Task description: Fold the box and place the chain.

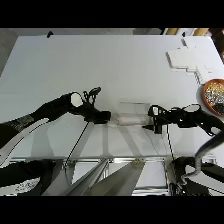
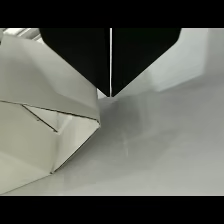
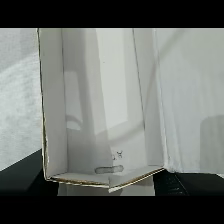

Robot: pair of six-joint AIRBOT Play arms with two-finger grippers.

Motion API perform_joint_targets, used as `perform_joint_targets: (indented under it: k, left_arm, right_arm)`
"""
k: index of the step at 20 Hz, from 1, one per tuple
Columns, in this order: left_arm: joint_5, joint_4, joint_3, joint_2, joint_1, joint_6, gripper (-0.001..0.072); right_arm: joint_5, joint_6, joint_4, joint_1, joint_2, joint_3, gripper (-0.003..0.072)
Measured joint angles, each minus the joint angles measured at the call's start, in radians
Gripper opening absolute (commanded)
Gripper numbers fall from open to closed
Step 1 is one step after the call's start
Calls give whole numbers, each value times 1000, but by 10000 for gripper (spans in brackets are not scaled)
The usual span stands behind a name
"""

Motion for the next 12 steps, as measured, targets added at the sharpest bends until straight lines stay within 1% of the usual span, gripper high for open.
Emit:
perform_joint_targets:
  k: [2,3,4,5,6,12]
  left_arm:
    - [1,-17,14,9,-12,-1,19]
    - [1,-20,23,14,-19,-2,43]
    - [1,-23,31,19,-25,-2,75]
    - [1,-27,40,24,-32,-2,150]
    - [1,-29,47,26,-39,-3,163]
    - [3,-36,63,38,-58,-3,169]
  right_arm:
    - [0,0,0,0,0,0,458]
    - [0,0,0,0,0,0,458]
    - [0,0,0,0,0,0,458]
    - [0,0,0,0,0,0,458]
    - [0,0,0,0,0,0,458]
    - [0,0,0,0,0,0,458]
